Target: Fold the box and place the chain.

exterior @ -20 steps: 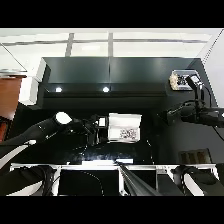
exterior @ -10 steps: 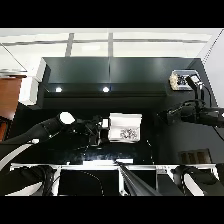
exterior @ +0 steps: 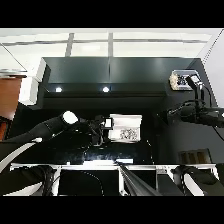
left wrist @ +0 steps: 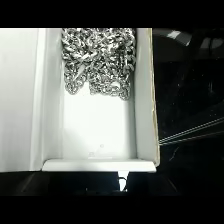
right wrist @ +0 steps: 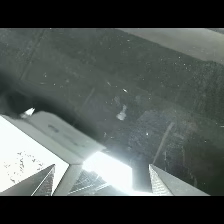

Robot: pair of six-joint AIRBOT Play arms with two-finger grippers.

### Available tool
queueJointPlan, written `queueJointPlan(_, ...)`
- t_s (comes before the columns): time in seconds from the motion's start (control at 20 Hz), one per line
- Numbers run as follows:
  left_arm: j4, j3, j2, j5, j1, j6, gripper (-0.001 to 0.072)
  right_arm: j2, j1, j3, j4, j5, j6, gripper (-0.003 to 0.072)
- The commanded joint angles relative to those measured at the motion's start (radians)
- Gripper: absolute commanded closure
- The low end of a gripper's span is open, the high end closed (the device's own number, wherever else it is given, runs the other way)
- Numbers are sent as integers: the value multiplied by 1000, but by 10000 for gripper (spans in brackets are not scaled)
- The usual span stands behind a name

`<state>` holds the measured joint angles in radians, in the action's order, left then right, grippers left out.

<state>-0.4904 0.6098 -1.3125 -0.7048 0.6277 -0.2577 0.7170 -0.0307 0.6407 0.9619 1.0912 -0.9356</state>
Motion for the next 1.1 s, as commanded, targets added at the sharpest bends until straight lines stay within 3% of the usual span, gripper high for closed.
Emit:
queueJointPlan(0.0, -21, 4, -3, 13, 9, 20, 188, 0, 0, 1, 0, 0, 0, -16)
queueJointPlan(0.05, -21, 4, -3, 21, 9, 27, 232, 0, 1, 1, -2, 1, 0, -24)
queueJointPlan(0.15, -21, 4, -3, 21, 9, 27, 232, 1, 15, 1, -20, -7, -8, -23)
queueJointPlan(0.3, -21, 4, -3, 21, 9, 27, 232, 21, 84, 3, -29, -130, -100, -22)
queueJointPlan(0.6, -21, 4, -3, 21, 9, 27, 231, 201, 254, 5, -143, -238, -52, -21)
queueJointPlan(0.8, -21, 4, -3, 21, 9, 27, 227, 233, 319, 5, -150, -179, 153, -14)
queueJointPlan(1.05, -21, 4, -3, 21, 9, 27, 227, 221, 333, 86, -120, 5, 375, -14)
